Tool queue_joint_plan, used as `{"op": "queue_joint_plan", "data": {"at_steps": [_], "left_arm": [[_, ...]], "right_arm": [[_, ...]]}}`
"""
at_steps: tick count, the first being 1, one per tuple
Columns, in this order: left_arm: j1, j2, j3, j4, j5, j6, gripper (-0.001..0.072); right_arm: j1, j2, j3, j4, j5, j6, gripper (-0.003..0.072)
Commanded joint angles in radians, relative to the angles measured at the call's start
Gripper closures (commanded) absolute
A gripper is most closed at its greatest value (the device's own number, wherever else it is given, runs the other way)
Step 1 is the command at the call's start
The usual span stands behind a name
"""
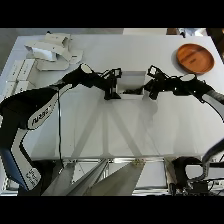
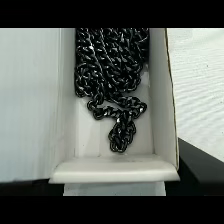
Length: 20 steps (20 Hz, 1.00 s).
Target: Fold the box and place the chain.
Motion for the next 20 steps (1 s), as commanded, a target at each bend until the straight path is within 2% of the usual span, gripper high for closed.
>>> {"op": "queue_joint_plan", "data": {"at_steps": [1, 15, 20], "left_arm": [[0.001, 0.000, 0.001, 0.000, -0.002, 0.002, 0.0271], [0.001, 0.000, 0.001, 0.000, -0.002, 0.002, 0.0271], [0.001, 0.000, 0.001, 0.000, -0.002, 0.002, 0.0271]], "right_arm": [[0.002, 0.005, 0.000, 0.026, -0.011, -0.011, 0.0670], [0.002, 0.126, 0.000, 0.022, 0.016, 0.072, 0.0670], [0.002, 0.149, 0.000, 0.020, 0.175, 0.072, 0.0670]]}}
